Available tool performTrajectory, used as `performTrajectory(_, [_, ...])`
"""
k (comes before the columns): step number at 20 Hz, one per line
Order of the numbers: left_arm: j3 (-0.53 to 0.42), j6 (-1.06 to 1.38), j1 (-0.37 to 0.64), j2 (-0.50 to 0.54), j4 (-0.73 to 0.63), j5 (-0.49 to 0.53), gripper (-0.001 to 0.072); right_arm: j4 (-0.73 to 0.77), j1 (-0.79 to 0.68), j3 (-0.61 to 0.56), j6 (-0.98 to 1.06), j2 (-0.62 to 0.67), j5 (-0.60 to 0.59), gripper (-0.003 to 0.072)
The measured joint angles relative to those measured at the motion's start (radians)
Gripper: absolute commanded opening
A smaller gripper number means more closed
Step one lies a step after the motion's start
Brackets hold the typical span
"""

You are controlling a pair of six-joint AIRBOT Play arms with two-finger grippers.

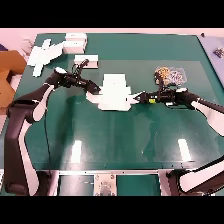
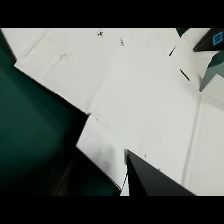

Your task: Fold the box and place the chain.

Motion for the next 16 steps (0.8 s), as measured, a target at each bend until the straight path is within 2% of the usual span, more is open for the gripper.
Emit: performTrajectory(16, [0.012,0.077,-0.049,-0.017,-0.079,0.049,0.0377,0.0,0.0,0.0,-0.008,0.0,0.002,0.001])
